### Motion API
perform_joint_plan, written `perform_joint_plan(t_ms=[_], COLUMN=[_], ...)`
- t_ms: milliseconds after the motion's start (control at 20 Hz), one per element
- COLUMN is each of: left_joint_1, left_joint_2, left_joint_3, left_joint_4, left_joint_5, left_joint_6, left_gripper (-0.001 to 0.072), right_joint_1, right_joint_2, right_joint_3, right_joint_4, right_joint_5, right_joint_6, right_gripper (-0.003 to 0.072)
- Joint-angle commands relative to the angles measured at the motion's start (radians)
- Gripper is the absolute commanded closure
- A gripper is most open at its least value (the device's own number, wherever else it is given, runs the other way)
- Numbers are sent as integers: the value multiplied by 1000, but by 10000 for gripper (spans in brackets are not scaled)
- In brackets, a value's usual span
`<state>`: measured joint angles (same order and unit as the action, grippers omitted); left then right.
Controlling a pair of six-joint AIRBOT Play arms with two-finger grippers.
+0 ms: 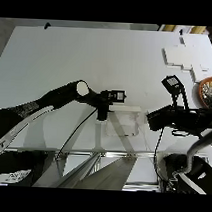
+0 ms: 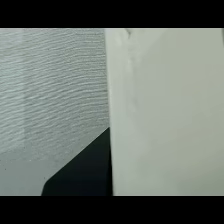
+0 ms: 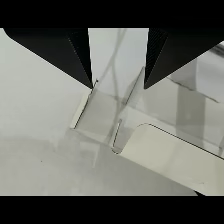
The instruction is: Fold the box and place the chain.
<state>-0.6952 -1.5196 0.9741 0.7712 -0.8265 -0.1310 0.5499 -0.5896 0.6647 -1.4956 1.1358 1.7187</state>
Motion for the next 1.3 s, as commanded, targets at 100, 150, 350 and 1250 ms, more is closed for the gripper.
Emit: perform_joint_plan(t_ms=[100, 150, 350, 1250], left_joint_1=[-1, -1, -1, -1], left_joint_2=[0, 0, 0, 0], left_joint_3=[0, 0, 0, 0], left_joint_4=[2, 5, 5, 4], left_joint_5=[3, 4, 7, 3], left_joint_6=[4, 4, 3, -1], left_gripper=[703, 703, 703, 701], right_joint_1=[1, 0, 1, 51], right_joint_2=[-1, -1, -1, 0], right_joint_3=[0, 0, 0, -59], right_joint_4=[0, 0, 0, 294], right_joint_5=[0, 0, 0, -8], right_joint_6=[0, 0, 0, -283], right_gripper=[327, 327, 327, 665])
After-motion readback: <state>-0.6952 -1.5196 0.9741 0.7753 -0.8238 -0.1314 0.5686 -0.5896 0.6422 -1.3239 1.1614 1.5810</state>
